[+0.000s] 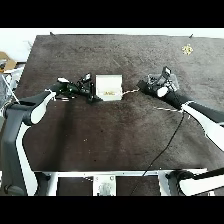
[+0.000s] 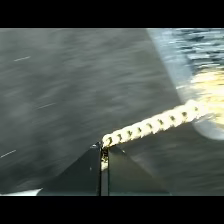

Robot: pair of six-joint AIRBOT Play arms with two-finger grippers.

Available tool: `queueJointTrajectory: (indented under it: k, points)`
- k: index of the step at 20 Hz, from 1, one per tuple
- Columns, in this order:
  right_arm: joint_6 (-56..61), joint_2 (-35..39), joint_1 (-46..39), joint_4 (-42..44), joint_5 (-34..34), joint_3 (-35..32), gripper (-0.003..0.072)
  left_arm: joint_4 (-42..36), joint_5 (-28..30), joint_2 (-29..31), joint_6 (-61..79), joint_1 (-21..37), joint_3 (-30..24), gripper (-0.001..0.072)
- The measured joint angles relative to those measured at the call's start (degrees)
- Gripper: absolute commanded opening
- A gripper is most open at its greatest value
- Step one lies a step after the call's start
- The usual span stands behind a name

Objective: Fold the box and place the chain.

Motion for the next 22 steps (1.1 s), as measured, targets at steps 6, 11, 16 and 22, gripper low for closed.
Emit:
queueJointTrajectory:
  k: [6,11,16,22]
  points:
    - [-1.07,15.28,9.88,-3.63,-4.81,0.96,0.0003,0.02,0.00,0.00,-0.02,0.00,0.00,0.0412]
    - [-1.44,19.43,18.60,-7.74,-10.82,7.17,0.0003,0.02,0.00,0.00,-0.02,0.00,0.00,0.0413]
    - [-0.87,14.38,23.82,-8.81,-12.61,10.08,0.0003,0.02,0.00,0.00,-0.02,0.00,0.00,0.0412]
    - [0.42,7.21,24.98,-5.62,-9.07,7.56,0.0004,0.00,0.02,0.00,-0.02,0.00,0.00,0.0412]
